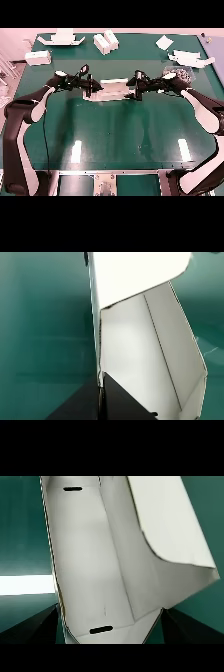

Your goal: Fold the box and place the chain.

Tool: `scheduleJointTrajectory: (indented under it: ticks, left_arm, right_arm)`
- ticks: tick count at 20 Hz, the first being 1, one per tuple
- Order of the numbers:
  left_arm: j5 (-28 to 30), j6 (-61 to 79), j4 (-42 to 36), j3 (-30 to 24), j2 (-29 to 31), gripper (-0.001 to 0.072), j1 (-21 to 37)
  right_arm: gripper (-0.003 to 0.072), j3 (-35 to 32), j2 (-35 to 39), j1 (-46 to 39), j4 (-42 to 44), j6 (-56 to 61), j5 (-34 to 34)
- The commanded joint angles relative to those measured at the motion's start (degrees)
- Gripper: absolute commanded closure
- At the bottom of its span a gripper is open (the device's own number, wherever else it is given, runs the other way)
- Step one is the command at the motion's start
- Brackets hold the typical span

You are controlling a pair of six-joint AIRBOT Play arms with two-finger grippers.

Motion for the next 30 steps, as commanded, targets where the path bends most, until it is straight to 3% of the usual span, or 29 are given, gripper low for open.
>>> scheduleJointTrajectory:
  ticks: [1, 30]
  left_arm:
    - [0.00, 0.02, 0.00, -0.02, -0.02, 0.0690, 0.04]
    - [-0.13, 0.00, 0.00, -0.02, -0.02, 0.0690, 0.04]
  right_arm:
    - [-0.0020, 2.40, -2.19, -0.02, 0.13, -0.74, 2.01]
    - [-0.0019, 4.57, -8.17, 0.00, 5.11, -5.55, 8.70]
